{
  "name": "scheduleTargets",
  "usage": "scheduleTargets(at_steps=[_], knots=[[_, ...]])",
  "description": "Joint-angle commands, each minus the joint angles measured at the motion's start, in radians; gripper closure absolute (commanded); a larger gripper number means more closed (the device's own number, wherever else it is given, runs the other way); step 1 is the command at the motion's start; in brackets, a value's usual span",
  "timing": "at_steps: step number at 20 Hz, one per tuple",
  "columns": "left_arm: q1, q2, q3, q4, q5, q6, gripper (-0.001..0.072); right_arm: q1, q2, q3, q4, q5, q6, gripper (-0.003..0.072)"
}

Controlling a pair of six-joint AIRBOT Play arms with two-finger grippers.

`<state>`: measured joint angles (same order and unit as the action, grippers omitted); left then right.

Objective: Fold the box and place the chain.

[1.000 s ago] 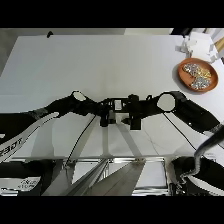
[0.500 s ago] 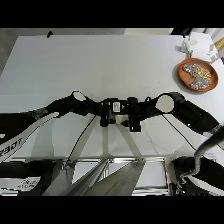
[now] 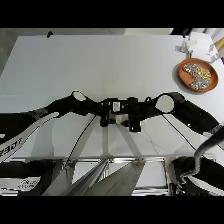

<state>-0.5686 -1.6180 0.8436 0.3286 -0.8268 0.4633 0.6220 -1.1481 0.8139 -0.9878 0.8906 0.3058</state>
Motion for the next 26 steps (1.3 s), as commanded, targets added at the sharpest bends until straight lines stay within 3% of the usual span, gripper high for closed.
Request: scheduleTargets(at_steps=[1,12,19,26], knots=[[0.000,0.000,0.000,0.000,0.000,0.000,0.0638,0.001,-0.001,0.000,-0.001,0.000,0.010,0.0209],[0.000,0.000,0.000,0.000,0.000,0.000,0.0638,-0.020,-0.002,0.000,0.001,-0.053,0.012,0.0207],[0.000,0.000,0.000,0.000,0.000,0.000,0.0638,-0.062,-0.059,0.000,0.110,-0.022,-0.020,0.0207],[0.000,0.000,0.000,0.000,0.000,0.000,0.0638,-0.066,-0.003,0.001,0.152,0.055,-0.037,0.0204]])
